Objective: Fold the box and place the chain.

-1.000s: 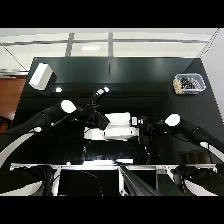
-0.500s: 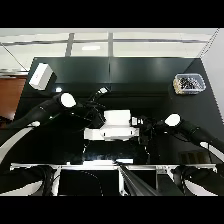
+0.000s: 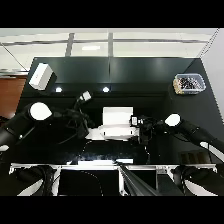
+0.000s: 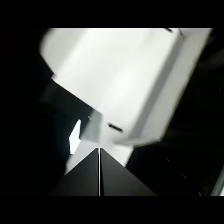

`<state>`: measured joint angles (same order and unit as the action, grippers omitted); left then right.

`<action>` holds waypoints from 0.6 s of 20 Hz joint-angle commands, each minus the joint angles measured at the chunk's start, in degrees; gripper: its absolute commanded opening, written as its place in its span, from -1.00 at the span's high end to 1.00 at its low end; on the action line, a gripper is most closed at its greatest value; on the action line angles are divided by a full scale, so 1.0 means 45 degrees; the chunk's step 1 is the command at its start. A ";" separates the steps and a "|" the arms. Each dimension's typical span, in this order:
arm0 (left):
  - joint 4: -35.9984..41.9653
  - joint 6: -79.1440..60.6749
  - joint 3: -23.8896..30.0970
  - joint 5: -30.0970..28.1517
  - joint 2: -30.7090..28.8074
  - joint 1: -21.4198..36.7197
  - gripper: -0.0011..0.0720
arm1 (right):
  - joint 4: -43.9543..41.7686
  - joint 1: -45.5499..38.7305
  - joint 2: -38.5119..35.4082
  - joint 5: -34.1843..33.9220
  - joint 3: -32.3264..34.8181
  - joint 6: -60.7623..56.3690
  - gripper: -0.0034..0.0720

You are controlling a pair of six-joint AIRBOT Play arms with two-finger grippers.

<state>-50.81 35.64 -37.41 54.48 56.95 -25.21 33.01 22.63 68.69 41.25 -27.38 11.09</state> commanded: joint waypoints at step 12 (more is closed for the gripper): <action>0.0403 -0.5761 0.1137 -0.2744 0.1375 -0.1540 -0.96 | 0.0010 0.0000 0.0010 0.0019 0.0005 0.0005 -0.24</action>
<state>-48.88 11.92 -32.38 43.31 62.04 -31.35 33.06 22.63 68.69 41.30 -27.38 11.11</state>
